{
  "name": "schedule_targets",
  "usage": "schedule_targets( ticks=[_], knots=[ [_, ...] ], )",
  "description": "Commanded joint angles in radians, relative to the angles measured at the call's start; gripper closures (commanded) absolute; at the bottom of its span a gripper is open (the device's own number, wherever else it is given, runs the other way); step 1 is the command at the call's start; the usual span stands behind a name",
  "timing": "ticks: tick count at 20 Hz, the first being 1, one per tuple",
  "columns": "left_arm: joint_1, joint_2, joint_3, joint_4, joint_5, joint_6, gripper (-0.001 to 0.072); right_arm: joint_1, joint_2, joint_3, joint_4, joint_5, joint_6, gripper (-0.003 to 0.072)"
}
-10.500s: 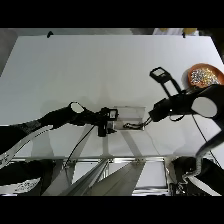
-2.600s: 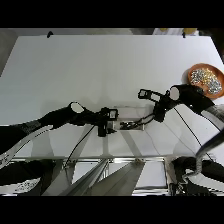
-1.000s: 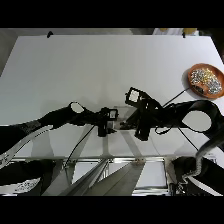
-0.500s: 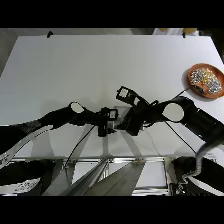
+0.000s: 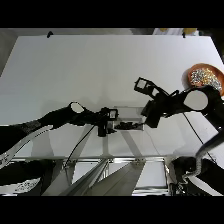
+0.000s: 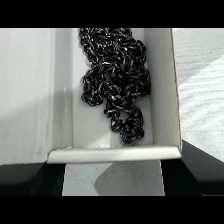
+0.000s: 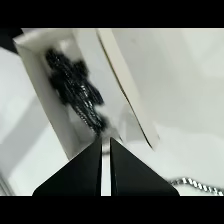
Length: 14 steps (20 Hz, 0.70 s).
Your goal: Fold the box and place the chain.
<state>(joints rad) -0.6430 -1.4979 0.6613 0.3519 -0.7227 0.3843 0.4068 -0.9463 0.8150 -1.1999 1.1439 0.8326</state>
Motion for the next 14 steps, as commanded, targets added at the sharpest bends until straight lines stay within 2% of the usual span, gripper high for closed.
schedule_targets(
  ticks=[1,3,6,7,8,9,14],
  knots=[
    [0.000,0.001,0.000,0.000,0.000,0.000,0.0435,-0.146,0.013,-0.055,-0.034,0.050,-0.111,0.0643],
    [0.001,0.001,0.000,0.000,0.000,0.000,0.0435,-0.193,0.008,-0.122,-0.064,-0.024,-0.089,0.0668],
    [0.001,0.001,0.000,0.000,0.000,0.000,0.0435,-0.208,-0.024,-0.192,-0.201,-0.119,0.178,0.0667],
    [0.001,0.001,0.000,0.000,0.000,0.000,0.0435,-0.208,-0.044,-0.201,-0.236,-0.140,0.275,0.0610],
    [0.001,0.001,0.000,0.000,0.000,0.000,0.0435,-0.208,-0.069,-0.201,-0.253,-0.151,0.364,0.0469],
    [0.001,0.001,0.000,0.000,0.000,0.000,0.0435,-0.208,-0.090,-0.201,-0.256,-0.158,0.426,0.0438],
    [0.001,0.001,0.000,0.000,0.000,0.000,0.0435,-0.185,-0.175,-0.201,-0.254,-0.190,0.480,0.0437]
  ],
)
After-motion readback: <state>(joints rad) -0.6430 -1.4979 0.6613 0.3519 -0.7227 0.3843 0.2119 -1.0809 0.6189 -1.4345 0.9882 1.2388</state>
